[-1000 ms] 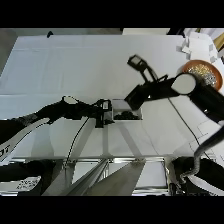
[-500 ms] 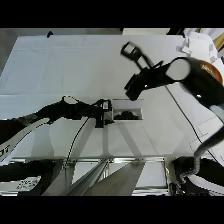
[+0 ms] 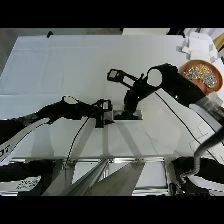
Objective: Fold the box and place the chain.
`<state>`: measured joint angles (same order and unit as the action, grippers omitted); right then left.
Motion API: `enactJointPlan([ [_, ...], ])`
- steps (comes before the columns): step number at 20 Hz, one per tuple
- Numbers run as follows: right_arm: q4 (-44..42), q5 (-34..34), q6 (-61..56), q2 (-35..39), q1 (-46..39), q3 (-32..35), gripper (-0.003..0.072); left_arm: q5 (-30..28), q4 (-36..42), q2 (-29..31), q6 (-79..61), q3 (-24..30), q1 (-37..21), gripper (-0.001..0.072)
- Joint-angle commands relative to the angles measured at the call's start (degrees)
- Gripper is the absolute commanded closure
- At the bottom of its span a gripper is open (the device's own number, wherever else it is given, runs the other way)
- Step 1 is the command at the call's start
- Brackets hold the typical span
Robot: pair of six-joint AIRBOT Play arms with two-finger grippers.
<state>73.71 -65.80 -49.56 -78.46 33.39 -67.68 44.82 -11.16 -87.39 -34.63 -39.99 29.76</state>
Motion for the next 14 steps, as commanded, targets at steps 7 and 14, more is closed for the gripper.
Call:
enactJointPlan([
  [7,5.35,-2.03,6.64,5.29,5.01,1.7,0.0417,-0.02,-0.02,0.04,-0.02,-0.02,-0.02,0.0559],
  [14,4.46,2.23,6.78,6.43,5.11,6.47,0.041,-0.02,-0.02,0.04,-0.02,-0.02,-0.02,0.0559],
])
